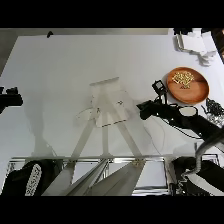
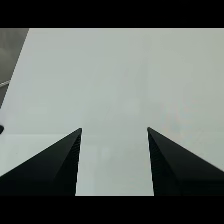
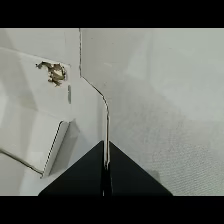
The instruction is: Fold the box and place the chain.
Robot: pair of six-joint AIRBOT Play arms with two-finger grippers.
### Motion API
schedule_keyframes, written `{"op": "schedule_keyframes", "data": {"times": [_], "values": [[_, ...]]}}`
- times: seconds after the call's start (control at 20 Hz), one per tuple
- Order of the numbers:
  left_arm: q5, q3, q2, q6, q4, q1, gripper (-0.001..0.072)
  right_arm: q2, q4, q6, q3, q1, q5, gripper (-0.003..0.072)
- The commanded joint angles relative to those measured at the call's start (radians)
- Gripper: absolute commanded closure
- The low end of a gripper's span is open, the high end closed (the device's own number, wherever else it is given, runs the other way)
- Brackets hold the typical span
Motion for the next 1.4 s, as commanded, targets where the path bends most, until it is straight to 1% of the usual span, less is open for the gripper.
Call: {"op": "schedule_keyframes", "data": {"times": [0.0, 0.15, 0.2, 0.4, 0.8, 0.9, 0.95, 1.15, 1.2, 1.25, 1.3, 1.35], "values": [[0.0, 0.0, 0.001, 0.0, 0.0, 0.0, 0.0267, -0.001, 0.05, 0.02, -0.002, 0.004, -0.042, 0.0678], [0.0, 0.0, 0.001, 0.0, 0.0, 0.0, 0.0267, -0.001, 0.137, 0.018, -0.002, 0.004, -0.157, 0.0678], [0.0, 0.0, 0.001, 0.0, 0.0, 0.0, 0.0267, -0.001, 0.14, 0.018, -0.002, 0.004, -0.163, 0.0678], [0.0, 0.0, 0.001, 0.0, 0.0, 0.0, 0.0267, -0.001, 0.137, 0.018, -0.002, 0.004, -0.08, 0.0677], [0.002, 0.0, 0.001, 0.0, -0.008, 0.0, 0.0266, -0.001, 0.134, 0.018, -0.002, 0.004, -0.077, 0.0675], [0.021, 0.0, 0.0, -0.001, -0.063, -0.001, 0.0266, -0.001, 0.134, 0.018, -0.002, 0.004, -0.077, 0.0675], [0.012, 0.0, 0.0, -0.001, -0.095, -0.001, 0.0266, -0.001, 0.133, 0.018, -0.002, 0.004, -0.077, 0.0675], [-0.09, 0.0, -0.001, 0.0, -0.234, -0.002, 0.0271, -0.001, 0.134, 0.018, -0.002, 0.004, -0.077, 0.0675], [-0.107, 0.0, -0.001, 0.0, -0.27, -0.002, 0.0377, -0.001, 0.134, 0.018, -0.002, 0.004, -0.077, 0.0675], [-0.124, 0.0, -0.001, 0.001, -0.31, -0.002, 0.0587, -0.001, 0.133, 0.018, -0.002, 0.004, -0.077, 0.0675], [-0.143, 0.001, -0.004, -0.001, -0.328, -0.005, 0.059, -0.001, 0.134, 0.018, -0.002, 0.004, -0.077, 0.0675], [-0.184, 0.008, -0.018, -0.01, -0.339, -0.013, 0.059, -0.001, 0.134, 0.018, -0.002, 0.004, -0.077, 0.0675]]}}
